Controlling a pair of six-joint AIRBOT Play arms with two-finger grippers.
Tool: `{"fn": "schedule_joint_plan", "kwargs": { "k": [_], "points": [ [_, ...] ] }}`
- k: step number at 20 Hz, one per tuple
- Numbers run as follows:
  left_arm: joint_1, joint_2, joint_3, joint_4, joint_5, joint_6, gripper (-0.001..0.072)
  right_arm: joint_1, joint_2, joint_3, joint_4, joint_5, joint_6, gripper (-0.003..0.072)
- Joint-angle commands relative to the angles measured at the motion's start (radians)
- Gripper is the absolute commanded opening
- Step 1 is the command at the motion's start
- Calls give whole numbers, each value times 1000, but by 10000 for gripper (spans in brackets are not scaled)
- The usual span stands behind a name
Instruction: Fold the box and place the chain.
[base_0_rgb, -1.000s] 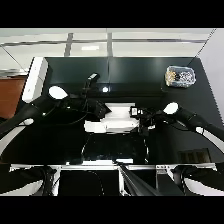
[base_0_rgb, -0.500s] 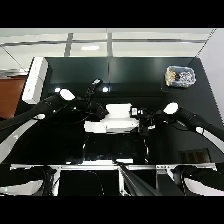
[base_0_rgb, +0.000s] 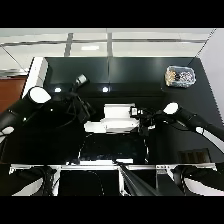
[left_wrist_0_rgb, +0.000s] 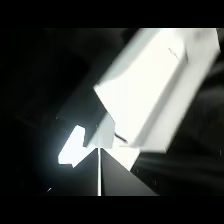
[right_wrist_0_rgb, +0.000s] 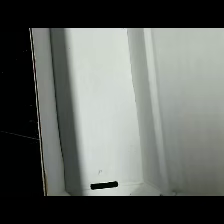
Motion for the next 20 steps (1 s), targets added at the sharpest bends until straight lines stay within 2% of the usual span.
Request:
{"fn": "schedule_joint_plan", "kwargs": {
  "k": [1, 2, 6, 8, 12, 16, 17, 18, 20],
  "points": [
    [-2, 26, -88, 22, -53, 331, 409, 1, 0, 0, 0, 0, 0, 136],
    [-8, 13, -105, 21, -17, 449, 716, 1, 0, 0, 0, 0, 0, 136],
    [-58, -39, -117, 22, 75, 780, 717, 1, 0, 0, 0, 0, 0, 136],
    [-84, -70, -117, 10, 141, 802, 714, 1, 0, 0, 1, 0, 0, 136],
    [-92, -131, -117, -84, 144, 802, 645, 1, 0, 0, 0, 0, 0, 136],
    [-92, -151, -117, -218, 98, 803, 373, 1, 0, 0, 0, 0, 0, 136],
    [-92, -154, -117, -239, 79, 805, 338, 1, 0, 0, 0, 0, 0, 136],
    [-92, -157, -117, -251, 66, 806, 332, 1, 0, 0, 0, 0, 0, 136],
    [-93, -165, -117, -257, 61, 806, 222, 1, 0, 0, 0, 0, 0, 136]
  ]
}}
